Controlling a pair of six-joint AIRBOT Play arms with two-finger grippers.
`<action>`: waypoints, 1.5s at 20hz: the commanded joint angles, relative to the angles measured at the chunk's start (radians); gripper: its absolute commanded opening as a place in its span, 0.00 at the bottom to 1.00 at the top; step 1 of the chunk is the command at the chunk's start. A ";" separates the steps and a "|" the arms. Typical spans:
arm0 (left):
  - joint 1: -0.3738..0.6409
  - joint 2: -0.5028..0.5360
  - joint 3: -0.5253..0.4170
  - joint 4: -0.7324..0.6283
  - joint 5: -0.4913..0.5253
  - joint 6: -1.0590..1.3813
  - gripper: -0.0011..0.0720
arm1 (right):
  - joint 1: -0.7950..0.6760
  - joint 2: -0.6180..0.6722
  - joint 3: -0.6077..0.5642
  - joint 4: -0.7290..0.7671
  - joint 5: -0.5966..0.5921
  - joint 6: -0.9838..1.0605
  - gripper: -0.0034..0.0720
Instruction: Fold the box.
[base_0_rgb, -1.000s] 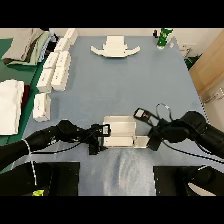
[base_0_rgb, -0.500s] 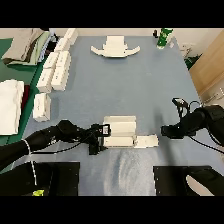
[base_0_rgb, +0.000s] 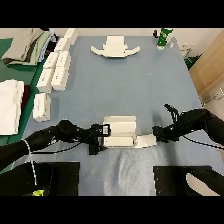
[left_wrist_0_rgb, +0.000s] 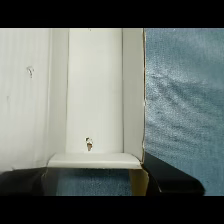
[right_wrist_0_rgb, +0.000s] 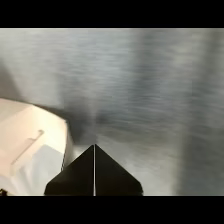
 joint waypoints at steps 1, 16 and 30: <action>0.000 0.000 0.001 0.000 0.000 0.000 0.65 | -0.006 -0.008 -0.006 0.131 -0.039 -0.119 0.05; 0.000 0.000 0.001 0.000 0.000 0.000 0.65 | 0.108 -0.007 0.005 0.198 -0.042 -0.141 0.05; 0.000 0.000 0.001 0.000 0.000 0.000 0.65 | 0.267 -0.008 0.098 0.166 0.031 -0.037 0.61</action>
